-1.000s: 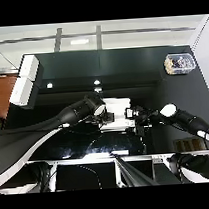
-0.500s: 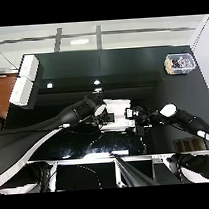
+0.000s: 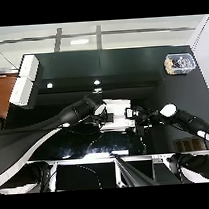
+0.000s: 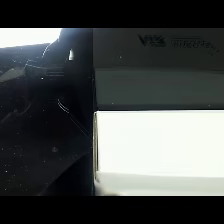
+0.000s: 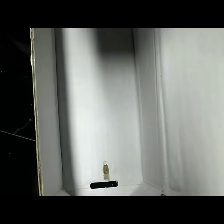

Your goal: Fold the box and place the chain.

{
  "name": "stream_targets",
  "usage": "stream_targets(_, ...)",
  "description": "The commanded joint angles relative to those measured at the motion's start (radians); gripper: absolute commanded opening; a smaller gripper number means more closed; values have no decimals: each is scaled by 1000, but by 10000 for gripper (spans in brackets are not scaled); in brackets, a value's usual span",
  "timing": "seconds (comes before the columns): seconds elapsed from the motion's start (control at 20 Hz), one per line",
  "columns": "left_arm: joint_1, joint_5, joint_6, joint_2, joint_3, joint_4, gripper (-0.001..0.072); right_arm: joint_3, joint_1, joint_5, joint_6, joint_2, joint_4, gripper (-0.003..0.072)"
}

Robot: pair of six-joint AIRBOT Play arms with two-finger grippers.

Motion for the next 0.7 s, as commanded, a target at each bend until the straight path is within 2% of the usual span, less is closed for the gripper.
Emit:
stream_targets(0.0, 1, 6, 3, 1, 1, 0, 30, 0, 0, 1, -1, 0, 0, 480)
stream_targets(0.05, 1, 6, 3, 1, 1, 0, 30, 0, 0, 8, -1, 0, 0, 482)
stream_targets(0.1, 1, 6, 3, 1, 1, 0, 29, 0, 0, 15, -1, 1, 4, 527)
stream_targets(0.15, 1, 5, 3, 1, 1, 0, 29, 0, 0, 29, 4, 3, 13, 677)
stream_targets(0.2, 1, 2, 3, 1, 1, 0, 29, 1, 0, 29, 21, 8, 18, 720)
stream_targets(0.35, 1, 2, 3, 1, 1, -1, 29, 3, 0, 33, 133, 58, -29, 720)
stream_targets(0.55, 1, 2, 3, 1, 1, -1, 30, 10, 0, 122, 251, 200, -219, 719)
stream_targets(0.65, 1, 2, 3, 1, 1, -2, 30, 9, 0, 129, 259, 222, -306, 719)
